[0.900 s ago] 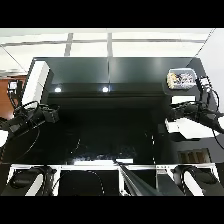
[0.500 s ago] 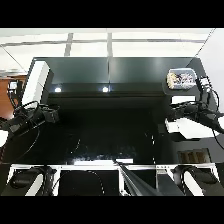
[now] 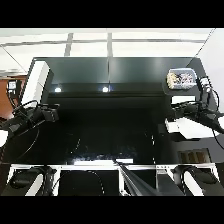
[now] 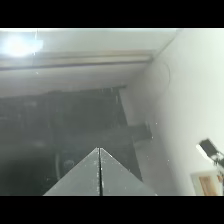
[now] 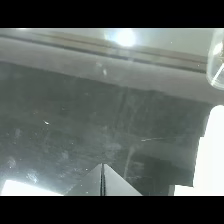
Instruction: Fold the box and place the chain.
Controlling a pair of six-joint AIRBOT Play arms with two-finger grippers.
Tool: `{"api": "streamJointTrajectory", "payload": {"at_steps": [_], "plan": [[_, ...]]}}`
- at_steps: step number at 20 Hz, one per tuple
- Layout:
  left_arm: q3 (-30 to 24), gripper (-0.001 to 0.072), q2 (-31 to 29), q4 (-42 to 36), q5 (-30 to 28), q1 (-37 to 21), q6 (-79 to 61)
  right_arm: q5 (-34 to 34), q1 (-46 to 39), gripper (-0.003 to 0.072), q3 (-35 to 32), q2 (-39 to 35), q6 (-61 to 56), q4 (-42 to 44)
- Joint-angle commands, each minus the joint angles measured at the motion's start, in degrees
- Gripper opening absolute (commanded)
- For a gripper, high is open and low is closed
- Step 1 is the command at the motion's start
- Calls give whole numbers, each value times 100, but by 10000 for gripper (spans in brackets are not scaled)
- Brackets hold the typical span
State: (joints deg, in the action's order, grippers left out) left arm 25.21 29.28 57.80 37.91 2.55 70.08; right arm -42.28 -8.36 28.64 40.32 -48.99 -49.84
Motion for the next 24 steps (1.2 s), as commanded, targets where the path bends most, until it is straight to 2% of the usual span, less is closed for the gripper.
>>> {"api": "streamJointTrajectory", "payload": {"at_steps": [1,5,6,7,8,9,10,11,13,14,15,17,18,21,22,24], "plan": [[0,31,-2,-11,-350,0,9,72,2,13,-2,-2,0,212],[-4,42,66,-195,-516,13,20,463,2,13,-2,13,0,750],[-4,222,129,-195,-645,15,20,579,2,39,-2,22,-4,807],[-2,609,197,-199,-787,24,20,658,2,338,-2,24,-7,804],[0,717,251,-197,-859,22,20,632,0,707,-2,24,-37,776],[4,717,297,-192,-855,24,17,614,-4,720,2,24,-57,732],[9,717,339,-195,-750,24,20,638,-68,720,68,31,-297,315],[24,717,400,-179,-509,22,20,741,-225,720,219,72,-1005,-560],[140,716,588,170,160,22,201,695,-986,720,750,420,-2962,-2918],[225,717,713,551,470,22,570,570,-1497,720,1049,717,-3550,-3727],[328,717,852,1080,758,22,1132,435,-2081,720,1364,1095,-3866,-4140],[511,717,1097,1834,1169,22,2037,15,-3123,720,1947,1878,-4148,-3934],[560,717,1169,1847,1281,22,2063,-372,-3477,720,2251,2238,-4120,-3703],[562,717,1193,1797,1309,22,2061,-1860,-3936,720,3112,3276,-2557,-3434],[562,717,1193,1803,1298,22,2061,-1919,-3991,720,3191,3477,-2474,-3414],[564,716,1193,1801,1274,24,2057,-1963,-4000,720,3206,3753,-1565,-3307]]}}
